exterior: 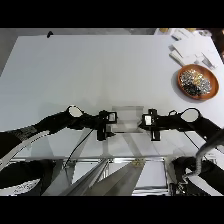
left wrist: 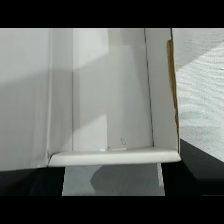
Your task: Fold the box and place the chain.
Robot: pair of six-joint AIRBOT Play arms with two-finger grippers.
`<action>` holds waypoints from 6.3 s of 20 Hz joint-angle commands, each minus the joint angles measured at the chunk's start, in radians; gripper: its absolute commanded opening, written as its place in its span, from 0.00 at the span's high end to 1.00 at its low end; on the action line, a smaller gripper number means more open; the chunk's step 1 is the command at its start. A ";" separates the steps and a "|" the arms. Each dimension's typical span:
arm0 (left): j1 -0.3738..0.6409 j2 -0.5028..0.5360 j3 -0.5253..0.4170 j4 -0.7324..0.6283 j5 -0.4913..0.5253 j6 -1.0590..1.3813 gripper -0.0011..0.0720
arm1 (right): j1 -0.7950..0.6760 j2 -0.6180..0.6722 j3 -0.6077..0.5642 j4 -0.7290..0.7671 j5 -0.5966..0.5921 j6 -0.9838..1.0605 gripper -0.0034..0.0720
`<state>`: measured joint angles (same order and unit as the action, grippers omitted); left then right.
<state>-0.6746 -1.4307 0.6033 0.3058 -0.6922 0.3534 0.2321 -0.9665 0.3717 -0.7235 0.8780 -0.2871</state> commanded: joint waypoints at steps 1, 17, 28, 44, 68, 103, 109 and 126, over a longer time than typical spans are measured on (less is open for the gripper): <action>0.000 0.000 0.000 0.001 0.000 0.002 0.80 | 0.000 0.083 0.000 -0.207 -0.002 0.229 0.93; 0.000 0.000 0.000 0.001 0.000 0.002 0.80 | -0.307 0.026 0.176 -0.454 0.135 1.568 0.93; 0.000 0.000 0.000 0.001 0.000 0.002 0.80 | -0.165 -0.151 0.166 -0.363 0.211 1.571 0.93; 0.000 0.000 0.000 0.001 0.000 0.002 0.80 | -0.129 -0.010 0.109 -0.158 0.210 1.486 0.69; 0.000 0.000 0.000 0.001 0.000 0.002 0.80 | 0.134 -0.047 0.171 -0.289 0.053 1.822 0.41; 0.000 0.000 0.000 0.001 0.000 0.002 0.80 | 0.465 -0.197 0.258 -0.658 -0.031 2.407 0.38; 0.000 0.000 0.000 0.001 0.000 0.002 0.80 | 0.465 -0.167 0.258 -0.665 0.018 2.406 0.48; 0.000 0.000 0.000 0.001 0.000 0.002 0.80 | 0.352 -0.031 0.257 -0.578 0.108 2.302 0.54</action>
<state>-0.6746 -1.4307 0.6033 0.3065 -0.6926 0.3553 0.5808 -1.0019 0.6292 -1.3479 1.0008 2.0220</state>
